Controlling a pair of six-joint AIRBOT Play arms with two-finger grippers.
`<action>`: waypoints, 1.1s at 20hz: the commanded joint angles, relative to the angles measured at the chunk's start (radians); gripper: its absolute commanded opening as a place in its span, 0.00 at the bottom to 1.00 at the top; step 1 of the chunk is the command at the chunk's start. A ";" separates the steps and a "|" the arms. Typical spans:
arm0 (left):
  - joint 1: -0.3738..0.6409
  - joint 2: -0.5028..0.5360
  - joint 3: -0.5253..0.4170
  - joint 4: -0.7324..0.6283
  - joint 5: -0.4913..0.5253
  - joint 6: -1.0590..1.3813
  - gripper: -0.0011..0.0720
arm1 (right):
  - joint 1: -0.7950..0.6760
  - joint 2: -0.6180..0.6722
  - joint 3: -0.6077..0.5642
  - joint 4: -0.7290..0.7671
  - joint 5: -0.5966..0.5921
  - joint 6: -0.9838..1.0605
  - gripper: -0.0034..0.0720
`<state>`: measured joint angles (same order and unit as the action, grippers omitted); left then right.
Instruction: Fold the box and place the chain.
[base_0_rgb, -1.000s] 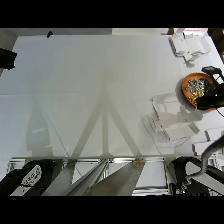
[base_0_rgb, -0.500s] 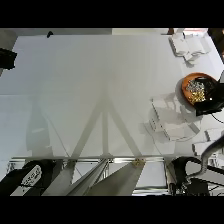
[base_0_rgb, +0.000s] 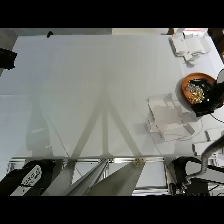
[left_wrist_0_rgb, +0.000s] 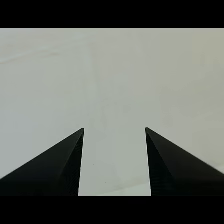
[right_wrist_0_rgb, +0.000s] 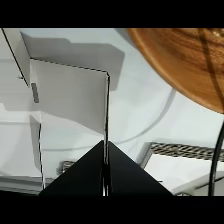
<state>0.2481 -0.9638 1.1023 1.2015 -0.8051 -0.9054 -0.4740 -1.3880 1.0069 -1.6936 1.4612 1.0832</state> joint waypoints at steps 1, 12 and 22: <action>0.000 0.001 0.000 0.000 0.000 0.000 0.59 | 0.035 0.022 0.001 0.059 0.008 -0.011 0.06; 0.000 0.001 0.000 0.000 0.000 0.000 0.59 | 0.296 0.162 0.000 0.580 -0.243 -0.128 0.05; 0.000 0.001 0.000 0.000 0.000 0.000 0.59 | 0.299 0.166 -0.169 0.856 -0.566 -0.180 0.05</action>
<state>0.2481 -0.9638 1.1023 1.2018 -0.8051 -0.9054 -0.1768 -1.2240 0.9203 -0.9215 1.0374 0.9176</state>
